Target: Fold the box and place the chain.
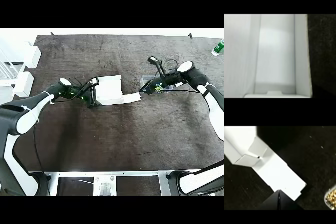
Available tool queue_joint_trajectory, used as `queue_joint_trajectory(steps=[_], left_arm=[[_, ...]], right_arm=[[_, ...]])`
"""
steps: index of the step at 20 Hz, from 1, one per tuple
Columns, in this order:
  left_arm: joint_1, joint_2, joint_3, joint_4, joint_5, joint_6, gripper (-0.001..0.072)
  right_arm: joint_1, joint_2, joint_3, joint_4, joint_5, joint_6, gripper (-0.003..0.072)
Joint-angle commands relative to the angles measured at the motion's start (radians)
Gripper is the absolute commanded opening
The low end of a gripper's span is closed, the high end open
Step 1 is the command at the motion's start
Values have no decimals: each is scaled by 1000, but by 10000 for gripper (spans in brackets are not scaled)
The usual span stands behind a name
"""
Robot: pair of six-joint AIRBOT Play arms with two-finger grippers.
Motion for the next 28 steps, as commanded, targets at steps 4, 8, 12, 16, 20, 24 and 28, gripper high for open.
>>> queue_joint_trajectory(steps=[4,8,12,16,20,24,28], left_arm=[[0,0,0,0,0,0,466],[0,0,0,1,0,-4,465],[0,1,1,11,1,-4,463],[0,1,0,11,1,-4,463],[0,1,0,10,1,-4,464],[0,1,1,10,1,-4,464],[0,1,1,10,1,-4,464]], right_arm=[[-69,-15,-84,43,-116,209,9],[-69,-58,-84,23,-134,286,9],[-63,-79,-84,21,-134,309,9],[-43,-108,-84,22,-161,312,10],[21,-138,-84,70,-183,277,11],[77,-135,-81,128,-156,269,12],[97,-100,-80,186,-143,245,12]])
